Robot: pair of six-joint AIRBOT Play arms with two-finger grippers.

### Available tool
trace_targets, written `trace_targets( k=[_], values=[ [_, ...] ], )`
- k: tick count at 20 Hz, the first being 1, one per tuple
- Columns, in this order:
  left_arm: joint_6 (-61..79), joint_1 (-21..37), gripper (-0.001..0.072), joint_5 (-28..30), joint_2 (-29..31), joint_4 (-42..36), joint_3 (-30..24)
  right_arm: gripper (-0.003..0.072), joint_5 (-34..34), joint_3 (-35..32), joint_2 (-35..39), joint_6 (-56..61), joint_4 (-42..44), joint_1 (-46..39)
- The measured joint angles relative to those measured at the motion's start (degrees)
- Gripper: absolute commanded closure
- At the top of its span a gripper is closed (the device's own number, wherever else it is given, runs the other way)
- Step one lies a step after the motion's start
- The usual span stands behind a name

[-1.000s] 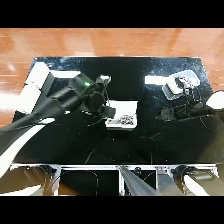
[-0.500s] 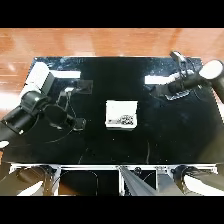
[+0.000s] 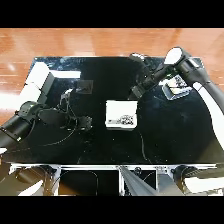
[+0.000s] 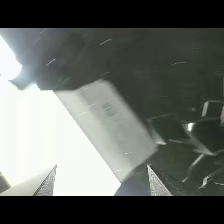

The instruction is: Fold the box and place the chain.

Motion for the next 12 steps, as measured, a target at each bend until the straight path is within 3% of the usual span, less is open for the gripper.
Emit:
trace_targets(
  k=[6, 12],
  values=[
    [0.24, 0.0, 0.0266, -1.36, 0.09, -0.68, -0.17, -0.0034, 6.73, 0.52, 0.11, -2.21, 0.48, 4.11],
    [0.28, 0.0, 0.0266, -1.57, 0.09, -0.83, -0.17, -0.0034, 5.51, -4.33, 4.07, -2.84, -3.63, 5.6]
  ],
)
